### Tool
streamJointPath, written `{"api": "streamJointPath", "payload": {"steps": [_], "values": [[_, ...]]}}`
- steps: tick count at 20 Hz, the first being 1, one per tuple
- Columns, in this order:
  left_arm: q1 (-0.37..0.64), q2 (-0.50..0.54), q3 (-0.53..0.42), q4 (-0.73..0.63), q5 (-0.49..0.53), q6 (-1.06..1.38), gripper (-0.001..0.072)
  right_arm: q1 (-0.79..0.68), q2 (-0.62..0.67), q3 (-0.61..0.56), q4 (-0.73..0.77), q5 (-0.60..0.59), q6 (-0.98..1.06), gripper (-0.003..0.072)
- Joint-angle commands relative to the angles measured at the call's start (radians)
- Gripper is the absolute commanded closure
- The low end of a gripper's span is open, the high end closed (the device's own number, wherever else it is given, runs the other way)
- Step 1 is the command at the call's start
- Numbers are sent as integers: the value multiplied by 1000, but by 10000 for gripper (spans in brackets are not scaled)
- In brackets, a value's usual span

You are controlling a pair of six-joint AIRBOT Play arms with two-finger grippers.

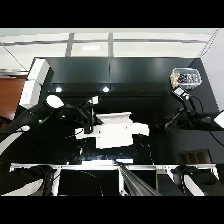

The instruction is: Fold the box and place the chain.

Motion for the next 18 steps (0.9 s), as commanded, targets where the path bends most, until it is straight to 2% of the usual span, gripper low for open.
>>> {"api": "streamJointPath", "payload": {"steps": [1, 6, 11, 14, 18], "values": [[-30, -31, -1, 11, 43, 66, 683, -3, -2, -3, 158, -14, -50, 49], [-28, -89, -1, -20, 48, 92, 683, 81, -5, -87, 181, -92, -238, 49], [-28, -133, -1, -20, 48, 92, 682, 275, -27, -208, 186, -270, -374, 49], [-28, -135, 0, -32, 49, 92, 683, 361, -32, -238, 185, -405, -380, 49], [-28, -135, 0, -30, 49, 92, 682, 433, -63, -244, 122, -401, -481, 49]]}}
